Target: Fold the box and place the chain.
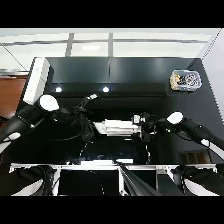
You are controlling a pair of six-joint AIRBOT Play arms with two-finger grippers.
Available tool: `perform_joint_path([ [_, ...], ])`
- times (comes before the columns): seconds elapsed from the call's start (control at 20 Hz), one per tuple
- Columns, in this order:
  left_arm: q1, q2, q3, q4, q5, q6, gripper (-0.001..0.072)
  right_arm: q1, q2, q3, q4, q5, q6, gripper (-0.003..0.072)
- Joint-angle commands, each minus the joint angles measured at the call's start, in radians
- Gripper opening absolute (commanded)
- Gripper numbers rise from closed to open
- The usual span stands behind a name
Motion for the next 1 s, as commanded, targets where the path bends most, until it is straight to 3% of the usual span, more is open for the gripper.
perform_joint_path([
  [0.0, -0.080, -0.032, -0.063, -0.360, 0.323, 0.206, 0.0024, 0.001, 0.000, 0.000, -0.003, 0.007, -0.002, 0.0470],
  [0.1, -0.100, -0.051, -0.024, -0.446, 0.471, 0.278, 0.0024, 0.001, 0.000, 0.000, -0.003, 0.007, -0.001, 0.0471],
  [0.25, -0.095, -0.095, 0.040, -0.381, 0.557, 0.281, 0.0024, 0.001, 0.000, 0.000, -0.003, 0.007, -0.002, 0.0470],
  [0.5, -0.075, -0.242, 0.100, -0.020, 0.529, 0.108, 0.0024, 0.001, 0.000, 0.000, -0.003, 0.006, -0.002, 0.0471],
  [0.7, -0.043, -0.318, 0.134, -0.002, 0.403, 0.066, 0.0024, 0.001, 0.000, 0.000, -0.003, 0.006, -0.002, 0.0470],
  [0.95, -0.043, -0.336, 0.135, -0.004, 0.406, 0.045, 0.0024, 0.001, 0.000, 0.000, -0.003, 0.006, -0.001, 0.0470],
])
